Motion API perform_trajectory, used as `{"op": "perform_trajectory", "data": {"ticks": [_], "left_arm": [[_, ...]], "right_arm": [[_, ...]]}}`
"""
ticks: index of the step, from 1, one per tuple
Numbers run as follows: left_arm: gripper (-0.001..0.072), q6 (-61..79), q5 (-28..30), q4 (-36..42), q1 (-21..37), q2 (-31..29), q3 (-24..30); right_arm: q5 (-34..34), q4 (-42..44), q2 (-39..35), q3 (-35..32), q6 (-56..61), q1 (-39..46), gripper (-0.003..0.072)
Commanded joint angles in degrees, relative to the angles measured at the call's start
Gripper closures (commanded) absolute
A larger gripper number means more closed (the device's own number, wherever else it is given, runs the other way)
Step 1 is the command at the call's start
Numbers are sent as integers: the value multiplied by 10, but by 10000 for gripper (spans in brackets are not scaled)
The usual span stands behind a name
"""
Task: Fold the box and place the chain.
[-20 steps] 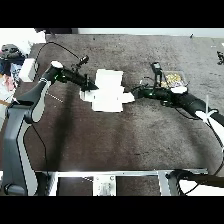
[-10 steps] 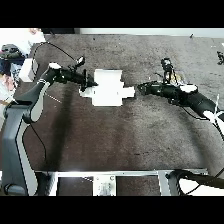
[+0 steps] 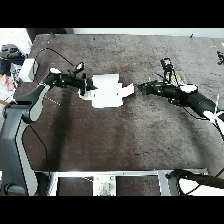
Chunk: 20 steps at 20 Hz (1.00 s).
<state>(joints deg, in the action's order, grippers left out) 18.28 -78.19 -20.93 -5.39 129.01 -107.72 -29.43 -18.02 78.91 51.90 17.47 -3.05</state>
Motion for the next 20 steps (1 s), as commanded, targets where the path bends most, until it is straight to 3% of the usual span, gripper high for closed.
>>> {"op": "perform_trajectory", "data": {"ticks": [1, 6, 11, 12, 13, 20], "left_arm": [[699, 8, -11, -30, 1, 0, 4], [698, 8, -23, -31, 1, 0, 4], [697, 8, -17, -31, 1, 0, 4], [697, 8, -17, -31, 1, 0, 4], [696, 8, -17, -31, 1, 0, 4], [696, 7, -17, -30, 1, 0, 4]], "right_arm": [[9, 0, 0, 1, -9, -1, 302], [8, 0, 0, 1, -18, -2, 302], [8, 0, 0, 1, -115, -10, 296], [8, 0, 0, 1, -148, -15, 166], [8, 0, 0, 1, -188, -19, 95], [-29, -52, 2, 1, -301, -80, 77]]}}
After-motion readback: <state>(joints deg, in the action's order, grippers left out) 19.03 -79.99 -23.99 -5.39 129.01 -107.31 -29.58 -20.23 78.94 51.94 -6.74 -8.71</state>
